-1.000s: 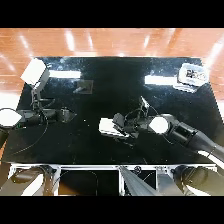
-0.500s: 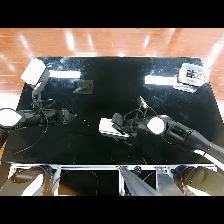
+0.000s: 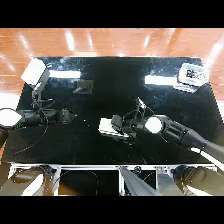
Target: Fold the box and place the chain.
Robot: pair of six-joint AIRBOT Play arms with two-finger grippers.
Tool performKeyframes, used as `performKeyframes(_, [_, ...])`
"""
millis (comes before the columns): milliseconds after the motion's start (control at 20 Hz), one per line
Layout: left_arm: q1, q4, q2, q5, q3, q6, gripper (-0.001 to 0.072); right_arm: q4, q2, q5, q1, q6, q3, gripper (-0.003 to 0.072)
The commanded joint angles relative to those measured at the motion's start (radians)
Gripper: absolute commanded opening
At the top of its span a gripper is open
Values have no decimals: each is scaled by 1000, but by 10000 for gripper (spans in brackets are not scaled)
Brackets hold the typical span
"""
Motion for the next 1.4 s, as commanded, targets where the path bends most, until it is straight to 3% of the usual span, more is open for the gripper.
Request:
performKeyframes(0, [0,0,-4,1,1,0,508,-4,-17,0,0,-30,0,45])
performKeyframes(350, [0,0,-3,0,1,0,508,6,-15,21,0,-60,3,44])
performKeyframes(800, [0,-89,-3,-21,2,84,507,23,137,208,-85,-224,10,45])
performKeyframes(1000, [-6,-198,-5,-103,32,322,510,23,211,287,-211,-322,13,45])
performKeyframes(1150, [-74,-277,-20,-262,107,813,515,21,235,389,-349,-422,17,47])
performKeyframes(1200, [-114,-301,-20,-254,120,930,515,16,235,424,-395,-462,17,48])
performKeyframes(1300, [-218,-301,-23,-90,126,1098,516,-35,235,477,-478,-515,17,689])
performKeyframes(1350, [-266,-301,-31,7,126,1160,516,-75,235,488,-515,-530,17,714])
